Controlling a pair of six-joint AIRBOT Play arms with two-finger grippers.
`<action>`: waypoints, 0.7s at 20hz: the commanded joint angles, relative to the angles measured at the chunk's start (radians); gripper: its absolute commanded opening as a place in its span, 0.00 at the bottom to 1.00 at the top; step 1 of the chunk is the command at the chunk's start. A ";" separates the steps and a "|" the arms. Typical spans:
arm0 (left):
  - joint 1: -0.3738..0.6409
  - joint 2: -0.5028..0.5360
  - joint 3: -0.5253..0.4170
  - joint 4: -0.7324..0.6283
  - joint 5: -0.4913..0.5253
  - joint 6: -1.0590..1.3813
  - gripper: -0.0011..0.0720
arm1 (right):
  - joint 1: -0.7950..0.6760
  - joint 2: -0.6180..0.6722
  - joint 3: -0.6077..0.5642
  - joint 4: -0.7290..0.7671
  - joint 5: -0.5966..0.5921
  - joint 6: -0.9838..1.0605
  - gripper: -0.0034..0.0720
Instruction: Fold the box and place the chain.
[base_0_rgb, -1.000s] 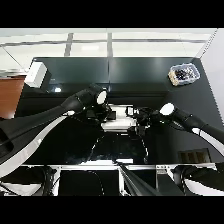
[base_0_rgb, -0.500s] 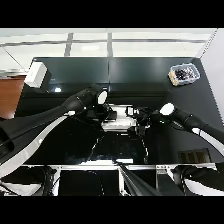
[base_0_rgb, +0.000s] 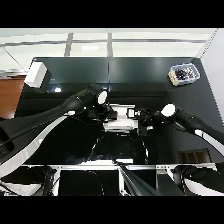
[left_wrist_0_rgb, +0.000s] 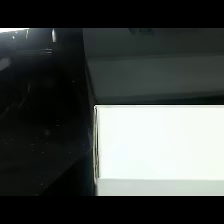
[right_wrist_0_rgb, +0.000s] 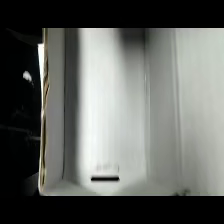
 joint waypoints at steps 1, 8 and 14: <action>0.000 0.000 0.000 0.006 -0.011 0.000 0.05 | -0.016 0.083 0.002 -0.032 0.016 0.012 0.93; 0.001 0.000 0.000 0.006 -0.013 0.003 0.05 | -0.045 0.122 0.001 -0.140 0.050 0.009 0.88; 0.002 0.000 0.000 0.006 -0.015 0.016 0.05 | -0.043 0.119 0.001 -0.085 0.068 0.006 0.34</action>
